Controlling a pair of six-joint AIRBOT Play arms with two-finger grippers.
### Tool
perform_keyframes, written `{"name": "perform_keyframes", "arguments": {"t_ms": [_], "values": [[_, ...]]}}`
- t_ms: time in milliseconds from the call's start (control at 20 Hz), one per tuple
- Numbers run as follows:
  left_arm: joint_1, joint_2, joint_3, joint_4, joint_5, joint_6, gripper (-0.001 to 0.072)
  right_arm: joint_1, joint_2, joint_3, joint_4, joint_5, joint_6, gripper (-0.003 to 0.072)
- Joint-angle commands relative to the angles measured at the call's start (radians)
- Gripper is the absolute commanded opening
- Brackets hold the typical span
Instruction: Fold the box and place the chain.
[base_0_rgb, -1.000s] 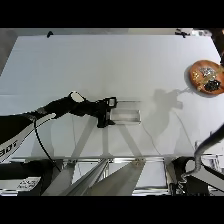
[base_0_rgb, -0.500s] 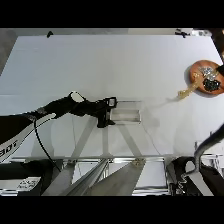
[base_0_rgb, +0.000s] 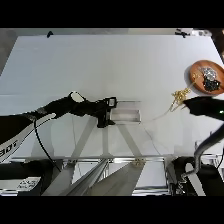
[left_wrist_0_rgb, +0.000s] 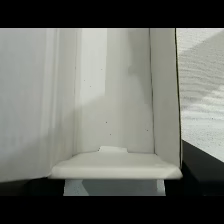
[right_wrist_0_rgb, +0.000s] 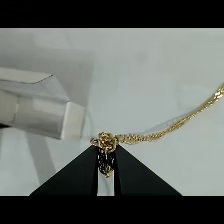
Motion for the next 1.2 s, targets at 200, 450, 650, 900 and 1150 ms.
{"name": "perform_keyframes", "arguments": {"t_ms": [200, 450, 650, 900, 1150], "values": [[-0.001, 0.0, 0.0, 0.0, 0.0, 0.0, 0.0276, 0.477, 0.014, -0.163, 0.062, -0.296, 0.184, 0.0005], [-0.001, 0.0, 0.0, 0.0, 0.0, 0.0, 0.0276, 0.776, -0.216, -0.163, -0.027, -0.596, 0.321, 0.0005], [-0.001, 0.0, 0.0, 0.0, 0.0, 0.0, 0.0276, 0.819, -0.411, -0.163, 0.006, -0.837, 0.347, 0.0005], [-0.001, 0.0, 0.0, 0.0, 0.0, 0.0, 0.0276, 0.825, -0.482, -0.163, 0.04, -0.876, 0.343, 0.0006], [-0.001, 0.0, 0.0, 0.0, 0.0, 0.0, 0.0276, 0.858, -0.515, -0.163, 0.035, -0.875, 0.343, 0.0015]]}}
